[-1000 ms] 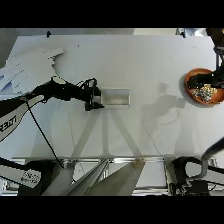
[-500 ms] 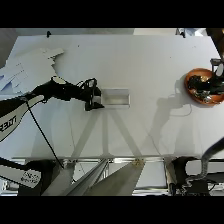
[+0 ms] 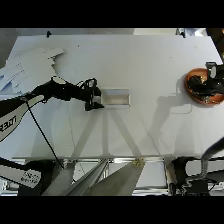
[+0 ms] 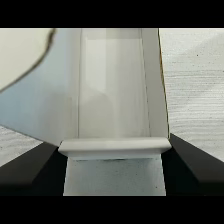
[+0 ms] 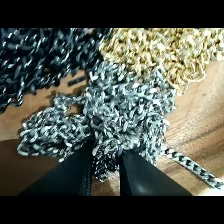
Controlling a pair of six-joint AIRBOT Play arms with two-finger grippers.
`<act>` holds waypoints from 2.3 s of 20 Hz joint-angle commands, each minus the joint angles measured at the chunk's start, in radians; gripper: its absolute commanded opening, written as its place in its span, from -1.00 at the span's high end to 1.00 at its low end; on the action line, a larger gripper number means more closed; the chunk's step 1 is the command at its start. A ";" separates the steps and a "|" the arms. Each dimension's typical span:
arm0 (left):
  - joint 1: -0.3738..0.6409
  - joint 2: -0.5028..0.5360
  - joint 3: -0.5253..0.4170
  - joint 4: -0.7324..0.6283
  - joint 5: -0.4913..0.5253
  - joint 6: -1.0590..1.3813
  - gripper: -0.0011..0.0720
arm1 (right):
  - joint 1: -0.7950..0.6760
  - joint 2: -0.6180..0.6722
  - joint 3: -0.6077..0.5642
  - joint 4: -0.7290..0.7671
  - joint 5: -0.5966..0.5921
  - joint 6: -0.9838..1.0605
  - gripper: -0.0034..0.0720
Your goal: Fold the box and place the chain.
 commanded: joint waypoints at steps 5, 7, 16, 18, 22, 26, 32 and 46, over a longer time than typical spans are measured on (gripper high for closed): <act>0.000 0.000 0.000 0.000 0.000 0.000 -0.06 | 0.084 0.153 0.000 -0.030 0.035 0.001 0.89; 0.000 0.000 0.000 0.000 0.000 0.000 -0.06 | 0.114 0.211 0.000 -0.028 0.082 -0.006 0.89; 0.000 0.000 0.000 0.000 0.000 0.000 -0.06 | 0.414 0.420 0.000 0.013 0.269 -0.074 0.89; 0.000 0.000 0.000 0.000 0.000 0.000 -0.06 | 0.495 0.448 0.000 0.056 0.294 -0.072 0.89; 0.000 0.000 0.000 0.000 0.000 0.000 -0.06 | 0.678 0.469 0.000 0.175 0.302 -0.069 0.89; 0.000 0.000 0.000 0.000 0.000 0.000 -0.06 | 0.866 0.469 0.000 0.218 0.206 -0.068 0.89; 0.000 0.000 0.000 0.000 0.000 0.000 -0.06 | 1.023 0.468 0.000 0.314 0.049 0.010 0.89; 0.000 0.000 0.000 0.000 0.000 0.000 -0.06 | 1.035 0.325 0.000 0.594 -0.240 -0.248 0.89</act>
